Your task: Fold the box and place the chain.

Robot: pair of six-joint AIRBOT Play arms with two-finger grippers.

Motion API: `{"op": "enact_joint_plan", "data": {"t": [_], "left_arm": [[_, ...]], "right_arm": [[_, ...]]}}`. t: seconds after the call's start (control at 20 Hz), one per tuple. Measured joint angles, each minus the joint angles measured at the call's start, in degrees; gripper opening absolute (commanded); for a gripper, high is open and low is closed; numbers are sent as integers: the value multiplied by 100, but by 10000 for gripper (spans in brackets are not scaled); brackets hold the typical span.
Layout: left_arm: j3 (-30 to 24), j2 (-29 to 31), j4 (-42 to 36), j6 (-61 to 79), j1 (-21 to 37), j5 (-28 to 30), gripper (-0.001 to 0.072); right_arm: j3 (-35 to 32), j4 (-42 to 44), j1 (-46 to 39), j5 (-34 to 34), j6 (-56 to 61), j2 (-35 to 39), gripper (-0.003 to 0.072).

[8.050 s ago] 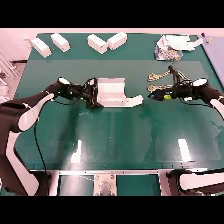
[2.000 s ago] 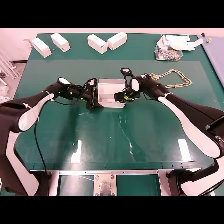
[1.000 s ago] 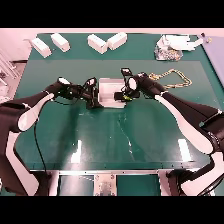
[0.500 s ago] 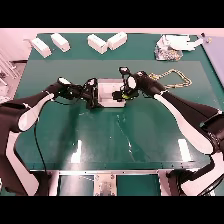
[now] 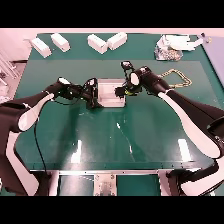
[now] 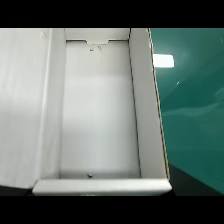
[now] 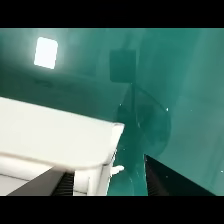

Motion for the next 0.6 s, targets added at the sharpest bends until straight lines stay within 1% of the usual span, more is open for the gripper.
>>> {"op": "enact_joint_plan", "data": {"t": [0.4, 0.6], "left_arm": [[0, 2, 2, -2, 0, 2, 476], [0, 0, 2, -2, 0, 2, 476]], "right_arm": [[2, -98, -50, 28, -610, 909, 514], [2, -413, -330, 214, -828, 1290, 514]]}}
